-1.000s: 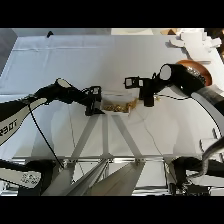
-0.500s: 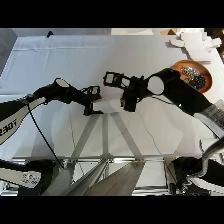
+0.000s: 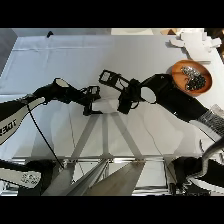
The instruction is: Fold the box and place the chain.
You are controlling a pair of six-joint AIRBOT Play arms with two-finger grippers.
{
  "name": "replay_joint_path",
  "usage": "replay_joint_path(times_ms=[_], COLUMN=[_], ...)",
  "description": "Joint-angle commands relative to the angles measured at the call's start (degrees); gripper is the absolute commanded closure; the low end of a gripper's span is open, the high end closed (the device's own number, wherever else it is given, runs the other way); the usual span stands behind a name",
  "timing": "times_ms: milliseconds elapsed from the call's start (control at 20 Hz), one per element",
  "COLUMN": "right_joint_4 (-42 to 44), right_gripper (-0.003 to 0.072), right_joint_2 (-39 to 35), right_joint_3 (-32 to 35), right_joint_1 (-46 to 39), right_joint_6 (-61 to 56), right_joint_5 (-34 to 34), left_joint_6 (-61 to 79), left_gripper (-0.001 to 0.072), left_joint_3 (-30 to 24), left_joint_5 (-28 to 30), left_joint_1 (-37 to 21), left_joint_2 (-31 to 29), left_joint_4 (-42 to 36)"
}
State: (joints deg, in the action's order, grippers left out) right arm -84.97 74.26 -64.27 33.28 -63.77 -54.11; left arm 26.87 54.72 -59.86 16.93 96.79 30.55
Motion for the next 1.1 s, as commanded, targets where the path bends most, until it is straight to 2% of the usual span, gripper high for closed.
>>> replay_joint_path(times_ms=[0,200,600,900,1050], right_joint_4=[-4.87,-4.76,-6.62,-5.81,-0.46], right_gripper=[0.0674,0.0674,0.0674,0.0674,0.0674], right_joint_2=[-0.11,-0.57,-2.49,-6.58,-7.34], right_joint_3=[0.59,1.07,1.42,1.44,1.44], right_joint_1=[-0.31,-3.98,-9.51,-7.80,-5.46], right_joint_6=[-6.03,-11.04,-10.99,-8.76,-3.23], right_joint_5=[-3.80,-3.74,-8.22,-8.11,-8.28], left_joint_6=[0.13,0.13,0.13,0.13,0.13], left_gripper=[0.0389,0.0389,0.0389,0.0389,0.0389], left_joint_3=[0.00,0.00,0.00,0.00,0.00], left_joint_5=[0.04,0.07,0.04,0.04,0.04], left_joint_1=[-0.04,-0.04,-0.04,-0.04,-0.04], left_joint_2=[0.04,0.04,0.04,0.04,0.04], left_joint_4=[-0.04,-0.04,-0.04,-0.04,-0.04])
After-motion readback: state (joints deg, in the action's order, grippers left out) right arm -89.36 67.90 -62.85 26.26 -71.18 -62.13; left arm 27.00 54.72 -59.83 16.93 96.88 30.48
